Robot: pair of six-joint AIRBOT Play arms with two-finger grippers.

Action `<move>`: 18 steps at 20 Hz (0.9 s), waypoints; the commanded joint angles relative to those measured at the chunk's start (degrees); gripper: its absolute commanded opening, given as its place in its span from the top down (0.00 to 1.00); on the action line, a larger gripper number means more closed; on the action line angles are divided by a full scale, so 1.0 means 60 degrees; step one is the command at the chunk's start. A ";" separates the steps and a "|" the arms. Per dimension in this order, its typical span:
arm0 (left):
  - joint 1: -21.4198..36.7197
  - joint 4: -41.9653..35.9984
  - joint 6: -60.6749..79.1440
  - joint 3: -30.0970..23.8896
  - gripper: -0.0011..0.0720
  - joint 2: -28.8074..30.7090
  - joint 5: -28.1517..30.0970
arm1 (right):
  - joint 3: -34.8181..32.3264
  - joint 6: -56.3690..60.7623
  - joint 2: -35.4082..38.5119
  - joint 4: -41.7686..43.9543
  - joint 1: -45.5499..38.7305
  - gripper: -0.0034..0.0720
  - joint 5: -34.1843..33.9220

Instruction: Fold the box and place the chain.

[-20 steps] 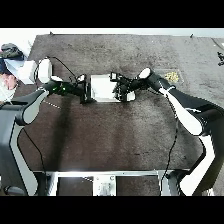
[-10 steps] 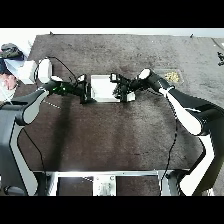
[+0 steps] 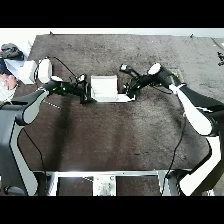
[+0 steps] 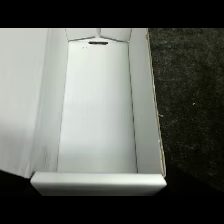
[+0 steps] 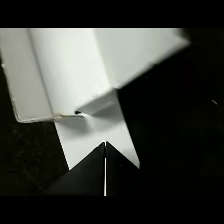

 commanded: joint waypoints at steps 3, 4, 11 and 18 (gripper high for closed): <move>0.0007 0.0004 0.0025 0.0000 0.23 0.0007 0.0004 | 0.0007 0.4481 0.0976 -0.0076 -0.1118 0.94 0.0685; 0.0007 0.0004 0.0022 0.0000 0.23 0.0007 0.0004 | 0.0007 0.5107 0.1064 -0.0073 -0.1410 0.94 0.0929; 0.0007 0.0004 0.0025 0.0000 0.23 0.0007 0.0004 | -0.1093 0.7031 0.0984 0.0095 -0.2466 0.94 0.1089; 0.0007 0.0004 0.0025 0.0000 0.23 0.0007 0.0004 | -0.2193 0.6368 -0.0106 0.2237 -0.1876 0.94 0.0058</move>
